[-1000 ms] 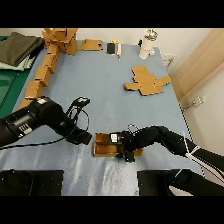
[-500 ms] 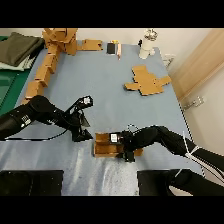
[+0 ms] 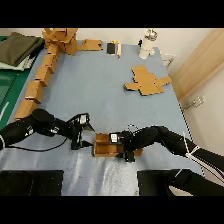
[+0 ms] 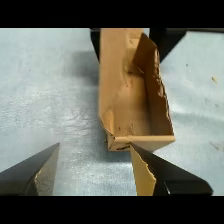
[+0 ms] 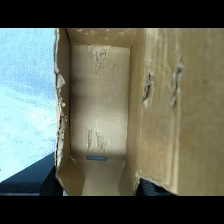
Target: Fold the box.
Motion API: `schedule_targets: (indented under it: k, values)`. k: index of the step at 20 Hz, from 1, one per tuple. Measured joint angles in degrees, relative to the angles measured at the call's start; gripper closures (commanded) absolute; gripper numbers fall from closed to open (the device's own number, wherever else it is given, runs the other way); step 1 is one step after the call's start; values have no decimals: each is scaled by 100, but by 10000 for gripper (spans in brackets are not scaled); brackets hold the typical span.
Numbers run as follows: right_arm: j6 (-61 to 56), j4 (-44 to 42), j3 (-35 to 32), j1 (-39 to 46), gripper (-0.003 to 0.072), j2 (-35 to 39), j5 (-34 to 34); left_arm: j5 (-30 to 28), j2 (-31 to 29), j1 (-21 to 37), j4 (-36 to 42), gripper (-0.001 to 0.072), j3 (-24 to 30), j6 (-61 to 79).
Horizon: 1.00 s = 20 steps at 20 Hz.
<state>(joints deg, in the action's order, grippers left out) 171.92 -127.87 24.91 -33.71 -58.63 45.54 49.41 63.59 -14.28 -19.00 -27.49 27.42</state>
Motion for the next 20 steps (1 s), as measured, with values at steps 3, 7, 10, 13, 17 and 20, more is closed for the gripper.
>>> schedule_targets:
  k: [3,7,10,13,17,20]
  values:
    - [0,0,0,0,168,0,0,-4,74,28,151,3,229,673]
    - [0,0,0,0,168,0,0,-201,79,39,63,2,328,664]
    - [0,0,0,0,168,0,-2,-221,68,-61,-153,2,350,428]
    - [0,0,0,0,168,0,0,-247,61,-282,-247,2,358,264]
    - [0,0,0,0,168,0,-2,-396,57,-555,-308,2,361,22]
    - [0,0,0,0,168,0,0,-476,48,-695,-319,2,361,-111]
